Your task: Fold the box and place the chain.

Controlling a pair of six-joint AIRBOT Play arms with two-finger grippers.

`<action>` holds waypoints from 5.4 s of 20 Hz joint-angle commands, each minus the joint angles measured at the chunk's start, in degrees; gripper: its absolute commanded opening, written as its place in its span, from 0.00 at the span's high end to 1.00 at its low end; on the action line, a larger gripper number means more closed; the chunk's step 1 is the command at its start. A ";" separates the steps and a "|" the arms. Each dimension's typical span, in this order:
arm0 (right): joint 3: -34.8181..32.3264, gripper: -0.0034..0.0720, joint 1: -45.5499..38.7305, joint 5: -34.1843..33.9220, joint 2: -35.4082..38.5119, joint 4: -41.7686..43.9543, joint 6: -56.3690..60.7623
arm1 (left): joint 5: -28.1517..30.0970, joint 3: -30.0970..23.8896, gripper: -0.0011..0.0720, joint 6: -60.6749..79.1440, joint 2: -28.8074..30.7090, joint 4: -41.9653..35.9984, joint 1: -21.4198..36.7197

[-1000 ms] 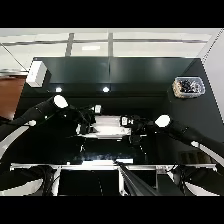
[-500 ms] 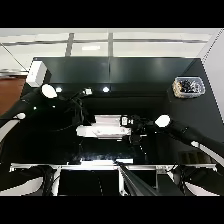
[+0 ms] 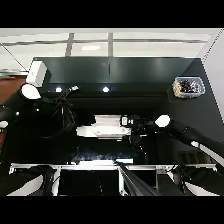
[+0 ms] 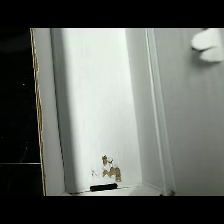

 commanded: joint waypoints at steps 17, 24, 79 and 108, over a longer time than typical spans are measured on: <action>0.04 0.26 0.02 0.00 -0.02 -0.02 0.02 | 38.60 -9.40 0.95 5.31 -4.96 -25.66 -13.68; 0.04 0.26 0.02 -0.02 -0.02 0.00 0.02 | 35.45 -9.05 0.95 5.33 -5.31 -18.95 -13.62; 0.04 0.26 0.02 -0.02 -0.04 -0.02 0.02 | 25.14 -11.43 0.62 42.27 -2.43 -6.71 -12.87; 0.04 0.26 0.02 -0.02 -0.02 0.00 0.02 | 29.18 -11.72 0.44 42.25 -3.37 -11.04 -16.98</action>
